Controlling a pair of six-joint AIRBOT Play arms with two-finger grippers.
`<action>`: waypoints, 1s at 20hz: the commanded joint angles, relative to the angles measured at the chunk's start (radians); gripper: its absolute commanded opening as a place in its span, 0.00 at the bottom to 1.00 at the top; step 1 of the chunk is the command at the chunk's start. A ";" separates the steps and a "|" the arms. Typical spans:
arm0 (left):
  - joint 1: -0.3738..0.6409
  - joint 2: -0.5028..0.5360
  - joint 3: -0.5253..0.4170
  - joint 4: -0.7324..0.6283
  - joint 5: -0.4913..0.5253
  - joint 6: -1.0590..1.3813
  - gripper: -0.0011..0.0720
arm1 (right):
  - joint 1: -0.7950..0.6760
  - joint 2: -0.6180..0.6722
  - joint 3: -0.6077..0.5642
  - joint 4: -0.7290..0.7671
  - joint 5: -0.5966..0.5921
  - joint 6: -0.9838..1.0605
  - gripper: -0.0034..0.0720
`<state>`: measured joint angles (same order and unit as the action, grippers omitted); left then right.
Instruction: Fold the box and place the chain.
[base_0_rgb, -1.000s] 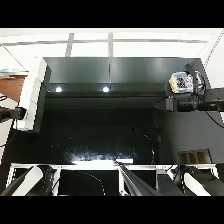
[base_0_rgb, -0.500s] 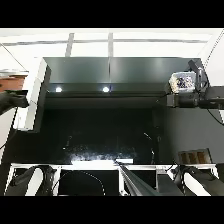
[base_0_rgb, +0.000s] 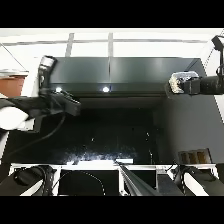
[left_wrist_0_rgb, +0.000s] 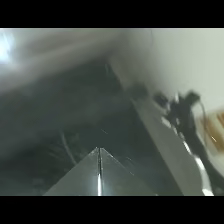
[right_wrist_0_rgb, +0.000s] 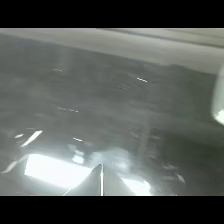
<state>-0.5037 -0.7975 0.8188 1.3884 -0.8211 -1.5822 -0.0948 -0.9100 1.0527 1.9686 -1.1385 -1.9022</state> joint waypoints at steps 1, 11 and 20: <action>-0.203 -0.060 -0.018 0.296 -0.003 -0.411 0.05 | -0.001 0.089 -0.150 -0.158 0.100 0.117 0.07; -0.176 -0.089 -0.052 0.313 0.007 -0.465 0.06 | -0.001 0.139 -0.377 -0.164 0.241 0.130 0.07; -0.177 -0.094 -0.052 0.301 0.008 -0.465 0.06 | -0.001 0.139 -0.376 -0.164 0.241 0.130 0.07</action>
